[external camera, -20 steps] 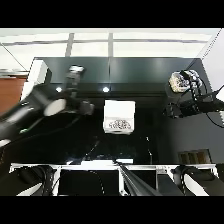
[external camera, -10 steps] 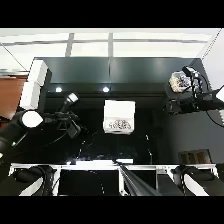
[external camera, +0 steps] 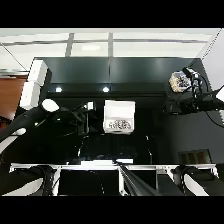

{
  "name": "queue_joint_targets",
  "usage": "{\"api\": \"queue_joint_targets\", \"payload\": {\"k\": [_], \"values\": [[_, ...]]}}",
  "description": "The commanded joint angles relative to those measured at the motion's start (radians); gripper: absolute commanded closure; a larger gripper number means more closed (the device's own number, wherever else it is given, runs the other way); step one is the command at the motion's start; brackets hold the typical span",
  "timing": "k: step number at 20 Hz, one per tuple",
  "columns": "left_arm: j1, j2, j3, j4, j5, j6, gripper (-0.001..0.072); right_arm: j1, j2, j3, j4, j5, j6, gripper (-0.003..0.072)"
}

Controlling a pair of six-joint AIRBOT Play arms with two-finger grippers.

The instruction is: Fold the box and place the chain.

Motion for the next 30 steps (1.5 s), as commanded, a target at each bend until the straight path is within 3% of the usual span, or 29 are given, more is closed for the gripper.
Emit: {"api": "queue_joint_targets", "payload": {"k": [1, 10, 24, 30], "values": [[-0.004, -0.093, 0.067, -0.039, -0.016, 0.089, -0.0006, 0.000, 0.000, 0.000, 0.000, 0.001, 0.011, 0.0422], [-0.033, -0.143, 0.093, -0.034, -0.050, 0.072, -0.0011, 0.000, 0.000, 0.000, -0.003, -0.003, 0.010, 0.0423], [-0.071, -0.185, 0.145, -0.009, -0.013, 0.039, -0.0008, 0.000, 0.000, 0.000, -0.003, -0.011, 0.010, 0.0423], [-0.131, -0.185, 0.144, 0.000, -0.008, 0.065, -0.0003, 0.014, -0.002, -0.014, -0.004, -0.030, 0.005, 0.0423]]}}
